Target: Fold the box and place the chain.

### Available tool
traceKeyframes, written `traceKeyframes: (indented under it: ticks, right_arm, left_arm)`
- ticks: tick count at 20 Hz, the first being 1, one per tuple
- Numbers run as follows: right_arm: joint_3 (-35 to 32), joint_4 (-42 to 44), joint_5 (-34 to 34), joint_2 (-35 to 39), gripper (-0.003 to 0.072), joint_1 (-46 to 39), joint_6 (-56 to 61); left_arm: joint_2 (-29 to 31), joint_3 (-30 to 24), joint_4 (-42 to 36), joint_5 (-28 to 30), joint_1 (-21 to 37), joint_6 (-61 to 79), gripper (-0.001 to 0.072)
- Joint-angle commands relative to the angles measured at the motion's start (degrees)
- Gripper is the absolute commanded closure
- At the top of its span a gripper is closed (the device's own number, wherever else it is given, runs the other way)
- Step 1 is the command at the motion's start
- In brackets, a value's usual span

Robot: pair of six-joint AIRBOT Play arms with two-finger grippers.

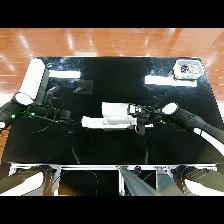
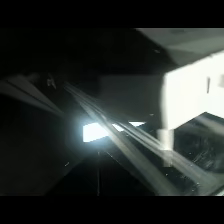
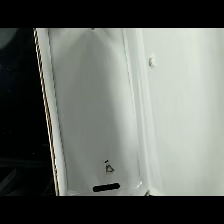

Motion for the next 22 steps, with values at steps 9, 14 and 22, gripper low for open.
traceKeyframes:
  ticks: [9, 14, 22]
  right_arm:
    - [0.0, 0.0, 0.0, 0.0, 0.0205, 0.0, 0.0]
    - [0.0, 0.0, 0.0, 0.0, 0.0205, 0.0, 0.0]
    - [0.0, 0.0, 0.0, 0.0, 0.0205, 0.0, 0.0]
  left_arm:
    - [-7.1, -0.6, -10.2, 2.2, -4.8, -4.7, 0.0694]
    - [-10.1, -0.6, -10.9, 4.1, -10.0, -4.6, 0.0694]
    - [-10.2, -0.6, -24.3, 4.4, -14.0, 4.5, 0.0692]
